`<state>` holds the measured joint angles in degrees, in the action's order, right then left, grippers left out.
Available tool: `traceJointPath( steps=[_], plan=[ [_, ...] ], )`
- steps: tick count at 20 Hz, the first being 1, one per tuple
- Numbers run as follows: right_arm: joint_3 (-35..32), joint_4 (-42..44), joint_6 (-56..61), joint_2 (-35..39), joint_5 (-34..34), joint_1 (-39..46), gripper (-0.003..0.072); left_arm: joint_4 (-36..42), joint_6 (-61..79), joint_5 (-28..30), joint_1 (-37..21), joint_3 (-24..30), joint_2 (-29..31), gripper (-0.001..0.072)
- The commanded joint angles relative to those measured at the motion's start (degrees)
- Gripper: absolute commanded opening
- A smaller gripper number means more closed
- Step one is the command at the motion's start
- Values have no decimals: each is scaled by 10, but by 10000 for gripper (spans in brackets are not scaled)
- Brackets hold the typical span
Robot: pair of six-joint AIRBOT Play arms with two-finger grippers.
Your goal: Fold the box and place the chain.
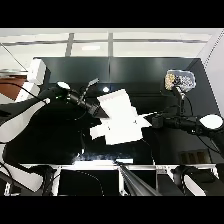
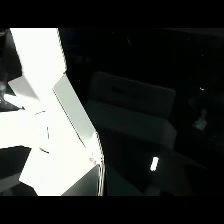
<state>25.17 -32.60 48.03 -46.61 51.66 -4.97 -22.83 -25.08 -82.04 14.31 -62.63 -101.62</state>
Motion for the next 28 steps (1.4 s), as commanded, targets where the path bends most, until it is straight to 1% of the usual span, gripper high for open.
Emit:
traceJointPath(
  steps=[1,4,5,6,10,11,12,13,15,16,17,18,19,20,22,23,25,26,27,28],
  plan=[
    [0,0,0,0,-5,0,41,-26,38,8,0,-2,-2,491],
    [0,0,2,0,-5,0,41,-27,37,9,3,-3,-2,477],
    [0,0,5,0,-5,0,41,-28,37,9,3,-3,-2,430],
    [0,0,6,0,-5,0,41,-28,36,8,6,-3,-2,403],
    [0,-3,6,0,-5,0,41,-18,29,18,21,-3,-2,403],
    [0,-6,7,0,-4,0,40,-18,26,24,26,-3,-2,365],
    [0,-6,8,0,-4,0,41,-18,25,32,28,-3,-2,285],
    [0,-6,10,0,-4,0,41,-17,23,37,29,-3,-2,269],
    [0,-6,10,0,-4,0,41,-18,-4,42,29,-3,-2,267],
    [0,-7,10,0,-4,0,41,-18,-16,41,29,-3,-2,222],
    [0,-6,10,0,-4,0,41,-18,-17,35,29,-3,-2,83],
    [0,-7,16,0,-4,0,218,-18,-18,33,28,-3,-2,30],
    [1,-14,36,0,-4,4,607,-18,-18,23,27,-4,-2,29],
    [6,-35,58,0,7,14,708,-23,-18,11,24,-8,-1,29],
    [37,-103,71,0,69,58,707,-37,-18,-9,21,-24,6,27],
    [62,-136,73,1,105,88,707,-57,-17,-3,21,-31,18,26],
    [118,-187,70,0,151,143,707,-128,-17,41,31,-37,58,26],
    [144,-206,53,0,161,163,707,-166,-17,67,43,-35,81,25],
    [166,-227,39,0,159,178,707,-198,-7,92,60,-28,109,25],
    [181,-242,27,0,149,189,707,-211,16,119,77,-15,136,25]
  ],
)
